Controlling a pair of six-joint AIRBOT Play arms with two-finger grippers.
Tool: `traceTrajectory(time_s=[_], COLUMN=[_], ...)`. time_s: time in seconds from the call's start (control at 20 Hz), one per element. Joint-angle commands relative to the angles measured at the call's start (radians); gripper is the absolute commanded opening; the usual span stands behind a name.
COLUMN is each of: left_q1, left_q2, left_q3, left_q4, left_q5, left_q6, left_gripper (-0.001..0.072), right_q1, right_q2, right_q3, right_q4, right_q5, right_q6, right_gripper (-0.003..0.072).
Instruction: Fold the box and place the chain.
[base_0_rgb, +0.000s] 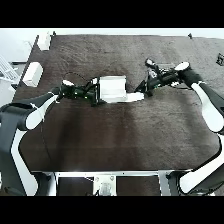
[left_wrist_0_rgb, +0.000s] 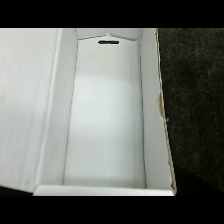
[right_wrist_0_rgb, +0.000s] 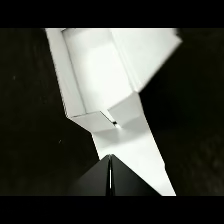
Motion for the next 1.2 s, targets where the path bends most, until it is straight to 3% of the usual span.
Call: traceTrajectory(time_s=[0.0,0.2,0.45,0.7,1.15], left_q1=[0.001,0.001,0.001,0.001,0.001], left_q2=[0.000,0.000,0.000,0.000,0.000], left_q3=[0.000,0.000,0.000,0.000,0.000], left_q4=[0.001,0.001,0.001,0.001,0.001], left_q5=[-0.002,-0.002,-0.002,-0.002,-0.002], left_q6=[0.001,0.001,0.001,0.001,0.001], left_gripper=[0.0462,0.0462,0.0462,0.0462,0.0462], right_q1=[-0.097,-0.179,-0.171,-0.163,0.056], right_q2=[0.029,0.011,-0.084,-0.129,-0.150], right_q3=[-0.003,-0.028,-0.038,-0.037,-0.013], right_q4=[-0.001,0.003,0.002,0.000,-0.003], right_q5=[0.015,-0.010,0.016,-0.057,-0.080], right_q6=[0.279,0.465,0.569,0.653,0.665], right_gripper=[0.0012,0.0012,0.0012,0.0011,0.0011])
